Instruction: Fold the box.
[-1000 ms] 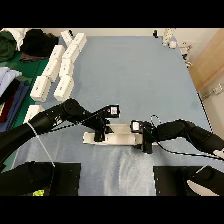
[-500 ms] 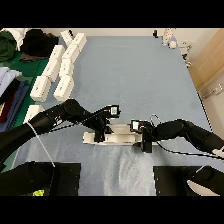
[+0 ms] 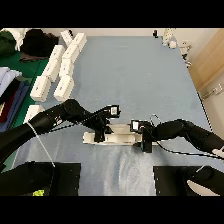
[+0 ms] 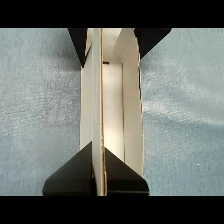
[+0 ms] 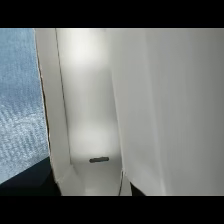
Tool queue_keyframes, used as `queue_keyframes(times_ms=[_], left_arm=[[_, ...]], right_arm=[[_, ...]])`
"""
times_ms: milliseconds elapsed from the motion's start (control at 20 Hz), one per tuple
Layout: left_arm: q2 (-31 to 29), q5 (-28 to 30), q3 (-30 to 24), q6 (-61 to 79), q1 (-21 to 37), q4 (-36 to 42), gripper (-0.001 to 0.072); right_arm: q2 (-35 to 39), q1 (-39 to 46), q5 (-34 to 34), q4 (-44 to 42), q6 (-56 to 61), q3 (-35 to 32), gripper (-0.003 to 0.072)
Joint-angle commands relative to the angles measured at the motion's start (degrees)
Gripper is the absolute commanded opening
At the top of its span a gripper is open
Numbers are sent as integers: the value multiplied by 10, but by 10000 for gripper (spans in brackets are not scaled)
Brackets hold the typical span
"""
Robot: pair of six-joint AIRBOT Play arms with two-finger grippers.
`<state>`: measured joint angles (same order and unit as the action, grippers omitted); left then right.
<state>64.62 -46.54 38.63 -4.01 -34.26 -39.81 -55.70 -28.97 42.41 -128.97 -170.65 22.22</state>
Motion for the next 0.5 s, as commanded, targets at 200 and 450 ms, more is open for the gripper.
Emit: queue_keyframes(times_ms=[200,450], left_arm=[[0,14,0,0,0,7,18],[0,14,0,0,0,9,18]], right_arm=[[0,-1,1,2,0,0,518],[0,-1,1,2,0,0,518]])
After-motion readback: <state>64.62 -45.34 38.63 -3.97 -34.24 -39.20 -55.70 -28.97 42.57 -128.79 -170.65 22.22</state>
